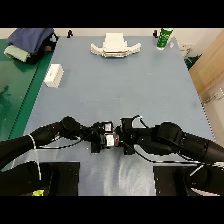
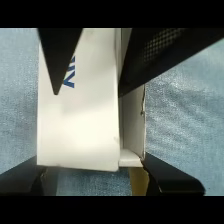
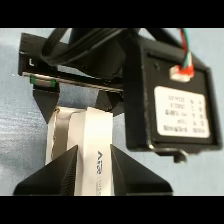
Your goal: Fold the box.
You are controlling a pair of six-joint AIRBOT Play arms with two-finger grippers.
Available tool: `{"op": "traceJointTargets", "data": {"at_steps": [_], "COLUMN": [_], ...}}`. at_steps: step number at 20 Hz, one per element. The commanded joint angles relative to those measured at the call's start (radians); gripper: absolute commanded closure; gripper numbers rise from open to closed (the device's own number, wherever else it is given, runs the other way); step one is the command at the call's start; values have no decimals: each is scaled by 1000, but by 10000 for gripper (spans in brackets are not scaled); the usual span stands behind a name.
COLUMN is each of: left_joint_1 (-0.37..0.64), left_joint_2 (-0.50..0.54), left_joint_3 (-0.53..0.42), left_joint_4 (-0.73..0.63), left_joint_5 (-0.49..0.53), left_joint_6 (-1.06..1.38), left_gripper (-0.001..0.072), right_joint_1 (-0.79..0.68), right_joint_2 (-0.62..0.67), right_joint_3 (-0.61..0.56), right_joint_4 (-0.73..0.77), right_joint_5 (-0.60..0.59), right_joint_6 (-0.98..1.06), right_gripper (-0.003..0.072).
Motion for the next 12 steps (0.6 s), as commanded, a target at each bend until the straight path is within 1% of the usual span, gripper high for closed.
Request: {"op": "traceJointTargets", "data": {"at_steps": [1,3,7,10,12], "left_joint_1": [0,0,0,0,0], "left_joint_2": [-1,-1,-1,-1,-1], "left_joint_3": [0,0,0,0,0], "left_joint_4": [1,1,1,1,1], "left_joint_5": [-2,-2,-2,-2,-2], "left_joint_6": [1,1,1,1,1], "left_gripper": [182,182,182,182,182], "right_joint_1": [0,0,6,21,20], "right_joint_2": [-2,-2,-2,-2,0], "right_joint_3": [0,-1,-1,-1,-1], "right_joint_4": [32,40,109,111,114], "right_joint_5": [-23,-29,-56,-83,-82], "right_joint_6": [0,0,-3,-3,-3], "right_gripper": [402,401,399,391,302]}}
